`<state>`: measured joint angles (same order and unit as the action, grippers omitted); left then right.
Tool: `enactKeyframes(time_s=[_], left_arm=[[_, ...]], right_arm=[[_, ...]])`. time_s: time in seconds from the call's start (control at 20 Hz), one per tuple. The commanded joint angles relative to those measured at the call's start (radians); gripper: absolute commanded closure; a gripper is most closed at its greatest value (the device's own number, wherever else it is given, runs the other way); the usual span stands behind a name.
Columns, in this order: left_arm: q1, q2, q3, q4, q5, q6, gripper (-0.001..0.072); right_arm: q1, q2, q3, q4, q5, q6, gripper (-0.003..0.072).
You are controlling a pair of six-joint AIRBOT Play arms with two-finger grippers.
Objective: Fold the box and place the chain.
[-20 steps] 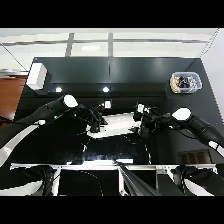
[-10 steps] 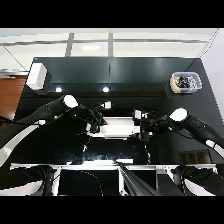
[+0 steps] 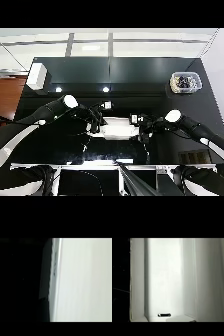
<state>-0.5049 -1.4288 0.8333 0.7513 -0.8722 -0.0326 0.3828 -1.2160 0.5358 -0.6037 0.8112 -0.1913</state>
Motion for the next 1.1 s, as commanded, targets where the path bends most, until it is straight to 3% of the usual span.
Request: enactKeyframes(time_s=[0.0, 0.85, 0.9, 0.95, 1.0, 1.05], left_arm=[[0.001, 0.0, -0.001, 0.0, 0.002, 0.0, 0.0684], [0.001, 0.0, -0.001, 0.0, 0.001, -0.001, 0.0683], [0.001, 0.0, -0.001, 0.0, 0.001, 0.0, 0.0683], [0.001, 0.0, -0.001, 0.0, 0.001, -0.001, 0.0683], [0.001, 0.0, -0.001, 0.0, 0.001, -0.001, 0.068], [0.001, 0.0, 0.0, 0.0, 0.0, -0.001, 0.0667]], right_arm=[[0.002, -0.014, 0.0, -0.011, -0.016, -0.002, -0.0022], [0.002, -0.029, 0.0, -0.025, -0.057, -0.004, -0.0021], [0.002, -0.029, 0.0, -0.026, -0.057, -0.004, 0.0048], [0.002, -0.029, 0.0, -0.026, -0.057, -0.004, 0.0165], [0.002, -0.029, 0.0, -0.026, -0.057, -0.004, 0.0212], [0.002, -0.029, 0.0, -0.026, -0.057, -0.004, 0.0212]])
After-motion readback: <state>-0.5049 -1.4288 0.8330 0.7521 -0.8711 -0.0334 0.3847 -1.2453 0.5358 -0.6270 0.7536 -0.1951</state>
